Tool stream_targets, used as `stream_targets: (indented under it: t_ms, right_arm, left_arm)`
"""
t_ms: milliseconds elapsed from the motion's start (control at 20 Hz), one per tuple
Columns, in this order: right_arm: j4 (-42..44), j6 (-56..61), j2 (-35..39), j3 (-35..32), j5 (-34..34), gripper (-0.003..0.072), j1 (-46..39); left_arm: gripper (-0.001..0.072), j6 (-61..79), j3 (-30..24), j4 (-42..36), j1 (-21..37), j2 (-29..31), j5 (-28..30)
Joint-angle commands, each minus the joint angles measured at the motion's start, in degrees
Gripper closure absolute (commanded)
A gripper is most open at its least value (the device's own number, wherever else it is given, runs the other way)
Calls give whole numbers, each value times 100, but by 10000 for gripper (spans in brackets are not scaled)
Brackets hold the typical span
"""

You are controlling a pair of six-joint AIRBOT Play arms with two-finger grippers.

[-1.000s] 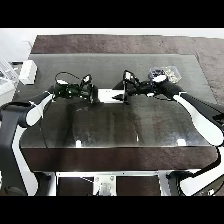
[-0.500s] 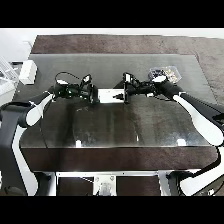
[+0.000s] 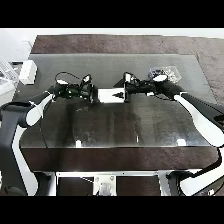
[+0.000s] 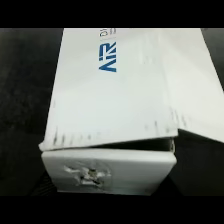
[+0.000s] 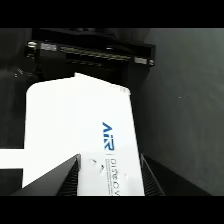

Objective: Fold the box and place the chain.

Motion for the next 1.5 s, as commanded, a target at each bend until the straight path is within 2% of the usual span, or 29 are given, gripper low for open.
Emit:
stream_targets:
  t_ms: [0, 100, 200, 300, 350, 500, 550, 700, 800, 1150, 1450]
  right_arm:
    - [20, -20, 85, 37, -57, 237, -4]
    - [0, -17, 98, 37, 57, 237, -4]
    - [-177, -15, 101, 37, 621, 241, -61]
    - [-201, 118, 101, 39, 1233, 382, -201]
    - [-254, 216, 92, 79, 1368, 389, -275]
    - [-621, 664, -44, 420, 1567, 373, -374]
    - [-664, 809, -131, 573, 1779, 295, -374]
    - [-896, 1086, -356, 844, 1840, 300, -350]
    - [-990, 1126, -461, 874, 1840, 344, -350]
    - [-1158, 1325, -634, 1349, 1886, 344, -284]
    - [-1510, 1532, -758, 1416, 1939, 345, -98]
  left_arm:
    - [188, -2, -2, 2, 4, 0, 0]
    - [187, -2, -2, 2, 4, 0, 0]
    - [187, -2, -2, 2, 4, 0, 0]
    - [187, -2, -2, 2, 4, 0, 0]
    - [187, -2, -2, 2, 4, 0, -2]
    - [188, 0, -2, 2, 4, 0, 0]
    - [188, 0, -2, 2, 4, 0, 2]
    - [187, 0, -2, 2, 4, 0, 0]
    - [187, -2, -2, 2, 4, 0, 0]
    - [188, 0, -2, 0, 4, 0, 0]
    - [188, -2, -2, 0, 4, 0, -2]
